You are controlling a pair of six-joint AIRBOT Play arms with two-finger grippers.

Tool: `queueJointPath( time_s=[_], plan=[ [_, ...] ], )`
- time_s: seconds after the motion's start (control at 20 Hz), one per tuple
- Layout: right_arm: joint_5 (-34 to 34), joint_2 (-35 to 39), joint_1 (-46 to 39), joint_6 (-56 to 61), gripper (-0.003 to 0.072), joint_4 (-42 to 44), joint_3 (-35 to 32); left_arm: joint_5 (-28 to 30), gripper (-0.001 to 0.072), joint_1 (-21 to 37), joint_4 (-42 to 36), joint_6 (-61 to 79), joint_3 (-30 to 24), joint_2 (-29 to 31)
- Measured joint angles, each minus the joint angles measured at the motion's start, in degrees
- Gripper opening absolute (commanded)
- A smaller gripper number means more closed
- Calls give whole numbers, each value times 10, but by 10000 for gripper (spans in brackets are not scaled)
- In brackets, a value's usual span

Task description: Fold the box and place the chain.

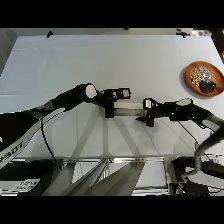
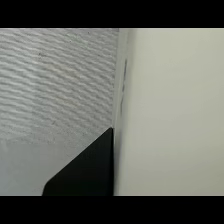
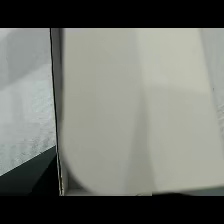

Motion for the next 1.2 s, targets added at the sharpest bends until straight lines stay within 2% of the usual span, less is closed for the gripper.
queueJointPath(
  time_s=[0.2, 0.3, 0.75, 0.8, 0.85, 1.2],
  plan=[
    [2, -6, 0, 17, 425, 0, 0, 0, 14, 0, 0, 0, 0, 0],
    [2, -7, 0, 23, 475, 0, 0, 0, 14, 0, 0, 0, 0, 0],
    [0, -9, 0, 42, 489, 2, 0, 0, 14, 0, 0, 0, 0, 0],
    [0, -9, 0, 44, 545, 3, 0, 0, 14, 0, 0, 0, 0, 0],
    [-1, -9, 0, 48, 561, 4, 0, 1, 14, 0, 0, 0, 0, 0],
    [0, -9, -14, 57, 555, 3, 0, 0, 14, 0, -1, 0, 0, 0]
  ],
)
